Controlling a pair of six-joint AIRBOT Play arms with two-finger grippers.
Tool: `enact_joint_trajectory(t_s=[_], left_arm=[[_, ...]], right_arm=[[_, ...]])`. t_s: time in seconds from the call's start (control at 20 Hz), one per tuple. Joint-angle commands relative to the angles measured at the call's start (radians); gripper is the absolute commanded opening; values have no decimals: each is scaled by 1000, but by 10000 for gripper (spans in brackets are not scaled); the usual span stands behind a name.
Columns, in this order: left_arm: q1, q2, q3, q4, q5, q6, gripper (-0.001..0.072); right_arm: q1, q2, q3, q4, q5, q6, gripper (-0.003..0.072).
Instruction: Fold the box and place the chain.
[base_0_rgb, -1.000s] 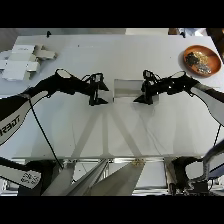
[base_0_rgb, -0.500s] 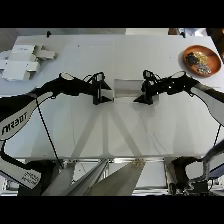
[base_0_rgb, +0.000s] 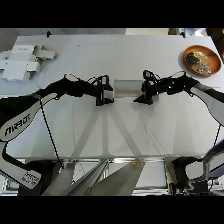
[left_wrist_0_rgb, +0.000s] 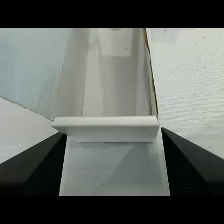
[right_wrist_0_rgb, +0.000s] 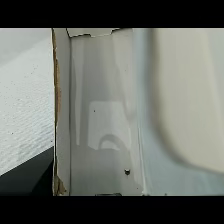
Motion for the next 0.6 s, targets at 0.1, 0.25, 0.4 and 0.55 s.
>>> enact_joint_trajectory(t_s=[0.1, 0.25, 0.4, 0.55], left_arm=[[-17, -1, 1, 3, 10, 16, 626], [-42, -1, 2, 3, 54, 14, 626], [-59, -6, 9, 2, 70, 14, 626], [-63, -10, 15, -18, 99, -2, 624]], right_arm=[[0, 0, 0, 1, 0, 0, 449], [0, 0, 0, 1, 0, 0, 449], [0, 0, 0, 1, 0, 0, 449], [0, 0, 0, 1, 0, 0, 449]])
